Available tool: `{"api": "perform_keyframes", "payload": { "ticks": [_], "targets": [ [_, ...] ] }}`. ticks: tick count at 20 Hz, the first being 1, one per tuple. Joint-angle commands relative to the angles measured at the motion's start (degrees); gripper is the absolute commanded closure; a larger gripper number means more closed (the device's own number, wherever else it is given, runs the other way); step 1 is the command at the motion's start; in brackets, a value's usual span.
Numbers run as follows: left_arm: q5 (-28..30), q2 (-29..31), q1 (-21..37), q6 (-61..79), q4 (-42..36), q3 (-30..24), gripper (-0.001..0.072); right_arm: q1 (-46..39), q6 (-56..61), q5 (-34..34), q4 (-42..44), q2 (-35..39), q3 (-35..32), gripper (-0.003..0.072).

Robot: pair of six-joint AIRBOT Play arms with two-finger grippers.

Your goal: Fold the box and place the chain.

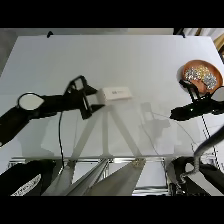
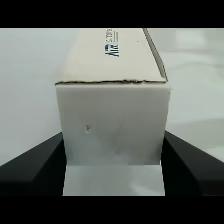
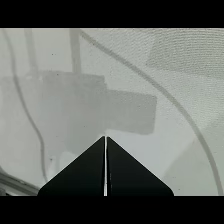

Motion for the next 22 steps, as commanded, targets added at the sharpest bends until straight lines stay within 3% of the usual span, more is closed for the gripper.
{"api": "perform_keyframes", "payload": {
  "ticks": [1,8,13,19,22],
  "targets": [
    [3.0,7.4,7.9,-12.0,5.7,0.1,0.0704,0.1,0.0,0.0,0.0,0.0,0.0,0.0669],
    [1.1,10.3,27.4,-42.5,32.3,0.1,0.0705,0.1,0.0,0.0,0.0,0.0,0.0,0.0669],
    [0.3,10.3,41.5,-51.8,41.8,0.0,0.0706,0.1,0.0,0.0,0.0,0.0,0.0,0.0669],
    [4.8,9.9,43.8,-61.8,53.7,-3.9,0.0707,0.1,0.0,0.0,0.0,0.0,0.0,0.0669],
    [4.3,8.9,43.8,-62.7,54.1,-7.9,0.0707,0.1,0.0,0.0,0.0,0.0,0.0,0.0669]
  ]
}}
